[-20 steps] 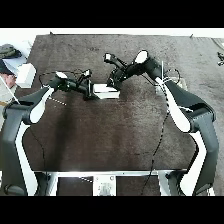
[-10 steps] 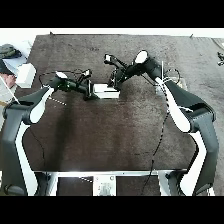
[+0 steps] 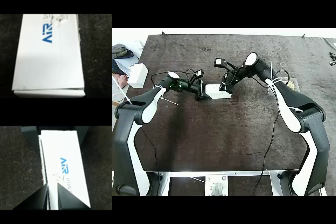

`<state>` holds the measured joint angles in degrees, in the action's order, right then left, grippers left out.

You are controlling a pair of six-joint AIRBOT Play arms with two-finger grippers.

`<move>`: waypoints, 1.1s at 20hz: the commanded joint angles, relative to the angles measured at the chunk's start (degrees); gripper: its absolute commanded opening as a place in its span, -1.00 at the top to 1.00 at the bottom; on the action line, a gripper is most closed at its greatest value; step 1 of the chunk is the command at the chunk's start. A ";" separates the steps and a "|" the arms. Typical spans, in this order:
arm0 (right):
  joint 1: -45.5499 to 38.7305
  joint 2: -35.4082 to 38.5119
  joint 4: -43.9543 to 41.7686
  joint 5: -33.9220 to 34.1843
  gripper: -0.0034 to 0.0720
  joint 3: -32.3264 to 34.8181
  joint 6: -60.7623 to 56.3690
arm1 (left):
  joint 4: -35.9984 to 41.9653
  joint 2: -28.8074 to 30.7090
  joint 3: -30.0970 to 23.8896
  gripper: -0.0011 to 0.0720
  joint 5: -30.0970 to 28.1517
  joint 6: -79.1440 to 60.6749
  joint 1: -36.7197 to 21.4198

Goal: Fold the box and place the chain.

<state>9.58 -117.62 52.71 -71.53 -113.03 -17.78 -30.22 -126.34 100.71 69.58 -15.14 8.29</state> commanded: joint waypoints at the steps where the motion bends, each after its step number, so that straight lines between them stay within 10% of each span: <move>1: 0.09 -0.20 -0.20 -1.20 0.46 0.81 -0.26 | 0.04 0.04 -0.02 0.36 0.02 0.13 0.00; 10: -3.43 2.51 -9.81 -1.53 0.29 0.68 -0.26 | 0.04 0.04 0.00 0.36 0.02 0.13 0.00; 13: -4.87 2.47 -13.77 -1.57 0.95 1.62 -2.27 | 0.04 0.04 0.00 0.36 0.02 0.13 0.00; 22: -5.14 2.43 -12.31 4.35 0.95 13.51 -2.86 | 0.04 0.04 -0.02 0.36 0.02 0.13 0.00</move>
<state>4.62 -115.22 39.44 -68.60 -102.72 -20.51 -30.20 -126.34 100.71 69.60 -15.07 8.29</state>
